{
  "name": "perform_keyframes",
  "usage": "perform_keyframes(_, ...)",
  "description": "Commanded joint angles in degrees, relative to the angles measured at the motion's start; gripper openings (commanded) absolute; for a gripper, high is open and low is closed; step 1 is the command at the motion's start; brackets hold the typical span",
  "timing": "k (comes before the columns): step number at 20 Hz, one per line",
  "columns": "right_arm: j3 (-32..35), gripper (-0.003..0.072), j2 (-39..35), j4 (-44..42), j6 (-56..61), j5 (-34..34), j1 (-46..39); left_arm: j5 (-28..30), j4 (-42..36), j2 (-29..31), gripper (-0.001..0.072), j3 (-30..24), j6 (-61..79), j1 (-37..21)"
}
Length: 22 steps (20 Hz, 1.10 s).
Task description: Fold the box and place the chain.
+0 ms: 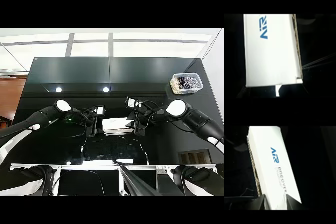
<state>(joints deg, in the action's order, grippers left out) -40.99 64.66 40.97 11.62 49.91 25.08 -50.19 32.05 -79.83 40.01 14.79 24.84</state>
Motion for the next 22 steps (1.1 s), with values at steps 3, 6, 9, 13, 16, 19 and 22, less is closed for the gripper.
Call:
perform_keyframes(3,0.02,0.0296,0.85,0.0,0.13,0.04,0.04,0.0,0.0,-0.04,0.0359,0.04,0.0,0.04)
perform_keyframes(6,0.02,0.0297,1.18,-0.02,0.13,0.24,0.04,0.0,0.0,-0.04,0.0359,0.04,0.0,0.04)
perform_keyframes(9,0.0,0.0358,1.16,-0.02,1.55,1.6,0.04,0.0,0.0,-0.04,0.0359,0.04,0.0,0.04)
perform_keyframes(13,0.0,0.0365,1.18,-0.02,3.26,1.68,0.04,0.0,0.0,-0.04,0.0359,0.04,0.0,0.04)
perform_keyframes(16,0.2,0.0365,1.22,0.02,3.61,1.95,0.04,0.0,0.0,-0.04,0.0359,0.04,0.0,0.04)
perform_keyframes(19,1.14,0.0365,1.25,0.09,3.63,1.73,0.04,0.0,0.02,-0.04,0.0359,0.04,0.0,0.04)
perform_keyframes(22,0.66,0.0364,0.76,0.02,5.27,2.05,-0.2,0.0,0.0,-0.04,0.0359,0.04,0.0,0.04)
